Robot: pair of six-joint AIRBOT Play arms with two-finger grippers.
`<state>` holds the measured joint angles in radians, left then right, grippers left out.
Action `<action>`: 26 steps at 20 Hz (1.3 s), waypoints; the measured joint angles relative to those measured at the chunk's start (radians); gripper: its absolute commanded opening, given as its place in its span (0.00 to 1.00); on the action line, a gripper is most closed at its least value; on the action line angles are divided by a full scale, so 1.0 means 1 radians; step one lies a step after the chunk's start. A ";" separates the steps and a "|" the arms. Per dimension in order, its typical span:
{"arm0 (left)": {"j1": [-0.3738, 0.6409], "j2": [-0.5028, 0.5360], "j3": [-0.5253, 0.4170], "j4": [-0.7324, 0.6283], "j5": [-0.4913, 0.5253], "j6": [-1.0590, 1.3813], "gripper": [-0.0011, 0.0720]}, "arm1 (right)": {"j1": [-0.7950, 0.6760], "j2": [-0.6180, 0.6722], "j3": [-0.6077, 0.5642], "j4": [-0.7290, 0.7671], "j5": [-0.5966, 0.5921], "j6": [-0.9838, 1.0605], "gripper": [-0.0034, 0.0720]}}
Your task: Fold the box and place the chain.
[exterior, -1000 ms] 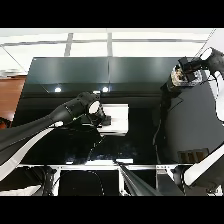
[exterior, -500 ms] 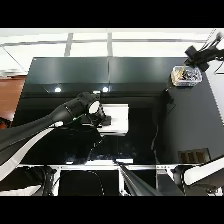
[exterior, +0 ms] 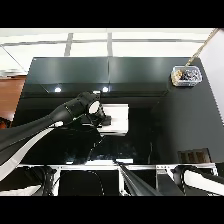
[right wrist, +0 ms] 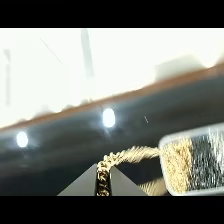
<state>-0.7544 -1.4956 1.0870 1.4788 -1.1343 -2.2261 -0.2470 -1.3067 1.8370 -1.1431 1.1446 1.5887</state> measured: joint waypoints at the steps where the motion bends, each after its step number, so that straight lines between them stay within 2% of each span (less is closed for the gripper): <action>1: 0.000 0.000 0.000 0.000 0.000 0.000 0.06 | 0.000 0.044 0.005 0.013 0.000 -0.013 0.07; 7: 0.000 0.000 0.000 0.000 0.000 0.000 0.06 | 0.000 0.226 0.040 0.198 0.018 -0.089 0.08; 14: 0.000 0.000 0.000 0.000 0.000 0.000 0.06 | 0.026 0.287 0.003 0.475 0.280 -0.202 0.08; 18: 0.000 0.000 0.000 0.000 0.000 0.000 0.06 | 0.175 0.293 -0.136 0.531 0.383 -0.259 0.08; 20: 0.000 0.000 0.000 0.000 0.000 0.000 0.06 | 0.265 0.293 -0.232 0.537 0.383 -0.280 0.08; 26: 0.000 0.000 0.000 0.000 0.000 0.000 0.06 | 0.504 0.293 -0.521 0.560 0.231 -0.305 0.08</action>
<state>-0.7544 -1.4956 1.0870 1.4792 -1.1343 -2.2261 0.2573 -1.0138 1.3155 -0.5827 1.3754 1.2835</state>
